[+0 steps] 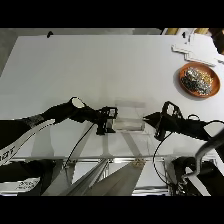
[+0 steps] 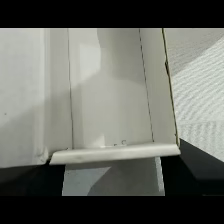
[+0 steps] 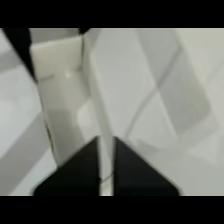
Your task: Fold the box and place the chain.
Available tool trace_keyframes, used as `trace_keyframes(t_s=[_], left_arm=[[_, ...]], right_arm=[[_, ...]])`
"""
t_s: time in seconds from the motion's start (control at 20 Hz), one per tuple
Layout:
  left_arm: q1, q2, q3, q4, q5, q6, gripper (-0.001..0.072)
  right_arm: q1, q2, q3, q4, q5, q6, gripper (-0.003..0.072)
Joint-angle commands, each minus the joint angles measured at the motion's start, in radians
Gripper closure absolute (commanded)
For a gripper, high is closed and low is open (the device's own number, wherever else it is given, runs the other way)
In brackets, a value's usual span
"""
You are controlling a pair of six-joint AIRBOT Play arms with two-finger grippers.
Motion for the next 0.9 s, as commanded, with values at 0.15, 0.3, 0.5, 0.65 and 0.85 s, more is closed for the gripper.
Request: trace_keyframes(t_s=[0.15,0.3,0.5,0.65,0.85], left_arm=[[0.000,0.000,0.000,-0.001,0.002,0.000,0.0503],[0.000,0.000,0.000,-0.001,0.002,0.000,0.0503],[0.000,0.000,0.000,-0.001,0.002,0.000,0.0503],[0.000,0.000,0.000,-0.001,0.003,0.000,0.0503],[0.000,0.000,0.000,-0.001,0.002,0.000,0.0503]], right_arm=[[0.074,-0.296,0.000,0.360,-0.253,-0.104,0.0675],[0.076,-0.443,0.007,0.445,-0.366,-0.093,0.0675],[0.076,-0.498,0.015,0.424,-0.378,-0.073,0.0675],[0.076,-0.494,0.018,0.319,-0.368,0.026,0.0675],[0.076,-0.391,0.117,-0.053,-0.185,0.291,0.0675]])
